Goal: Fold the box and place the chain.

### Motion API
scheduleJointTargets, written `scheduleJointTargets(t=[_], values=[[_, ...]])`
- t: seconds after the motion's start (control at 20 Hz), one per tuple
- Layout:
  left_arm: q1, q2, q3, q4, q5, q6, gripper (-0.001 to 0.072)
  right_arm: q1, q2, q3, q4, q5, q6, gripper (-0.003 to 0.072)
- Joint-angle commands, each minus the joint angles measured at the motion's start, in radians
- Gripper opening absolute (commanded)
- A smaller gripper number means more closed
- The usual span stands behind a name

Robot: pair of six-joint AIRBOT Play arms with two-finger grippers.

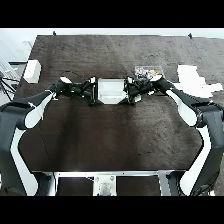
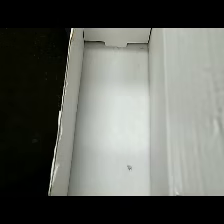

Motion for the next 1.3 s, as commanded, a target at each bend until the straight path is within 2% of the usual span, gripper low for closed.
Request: scheduleJointTargets(t=[0.0, 0.05, 0.1, 0.4, 1.25], values=[[-0.001, -0.001, 0.000, -0.001, 0.005, 0.005, 0.0583, 0.001, 0.000, 0.000, 0.000, 0.002, 0.000, 0.0582], [-0.001, -0.001, 0.000, -0.002, 0.009, 0.005, 0.0501, 0.001, 0.000, 0.000, 0.000, 0.002, 0.000, 0.0581], [-0.001, -0.001, 0.000, -0.001, 0.009, 0.005, 0.0354, 0.001, 0.000, 0.000, 0.000, 0.002, 0.000, 0.0581], [-0.001, -0.001, 0.000, -0.002, -0.014, 0.004, 0.0350, 0.001, 0.000, 0.000, 0.000, 0.002, 0.000, 0.0582], [-0.001, -0.001, 0.000, -0.002, 0.002, 0.005, 0.0350, 0.003, 0.000, 0.000, 0.000, 0.002, 0.000, 0.0582]])
